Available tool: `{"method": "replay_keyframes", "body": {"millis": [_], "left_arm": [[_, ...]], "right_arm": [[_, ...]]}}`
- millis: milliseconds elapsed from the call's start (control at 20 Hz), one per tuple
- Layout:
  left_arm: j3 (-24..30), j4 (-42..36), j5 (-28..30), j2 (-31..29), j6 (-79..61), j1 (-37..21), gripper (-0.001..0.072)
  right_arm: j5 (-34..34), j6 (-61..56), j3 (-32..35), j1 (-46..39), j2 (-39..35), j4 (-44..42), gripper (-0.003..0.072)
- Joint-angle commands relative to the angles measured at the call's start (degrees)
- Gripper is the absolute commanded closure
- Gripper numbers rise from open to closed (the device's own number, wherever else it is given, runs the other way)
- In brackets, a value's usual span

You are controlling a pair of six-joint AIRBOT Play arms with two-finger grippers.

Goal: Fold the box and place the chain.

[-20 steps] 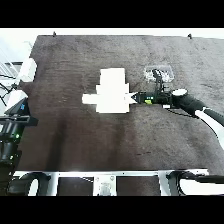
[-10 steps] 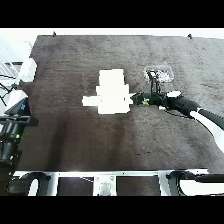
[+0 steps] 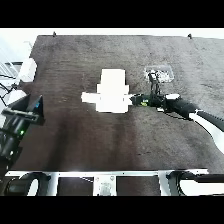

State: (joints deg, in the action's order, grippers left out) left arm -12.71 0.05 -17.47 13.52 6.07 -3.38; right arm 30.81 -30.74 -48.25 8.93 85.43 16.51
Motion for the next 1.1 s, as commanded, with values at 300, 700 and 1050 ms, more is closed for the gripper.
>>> {"method": "replay_keyframes", "body": {"millis": [300,700,1050], "left_arm": [[-32.33,13.79,-25.68,51.69,3.39,0.00,0.0227],[-69.57,36.74,-44.72,82.99,28.44,5.16,0.0228],[-89.02,39.12,-53.31,98.57,35.95,8.87,0.0226]], "right_arm": [[-1.27,10.47,0.44,0.83,-0.04,-1.57,0.0676],[-1.22,13.05,0.39,0.87,0.00,-2.47,0.0676],[-1.25,13.33,0.37,0.87,0.00,-4.09,0.0675]]}}
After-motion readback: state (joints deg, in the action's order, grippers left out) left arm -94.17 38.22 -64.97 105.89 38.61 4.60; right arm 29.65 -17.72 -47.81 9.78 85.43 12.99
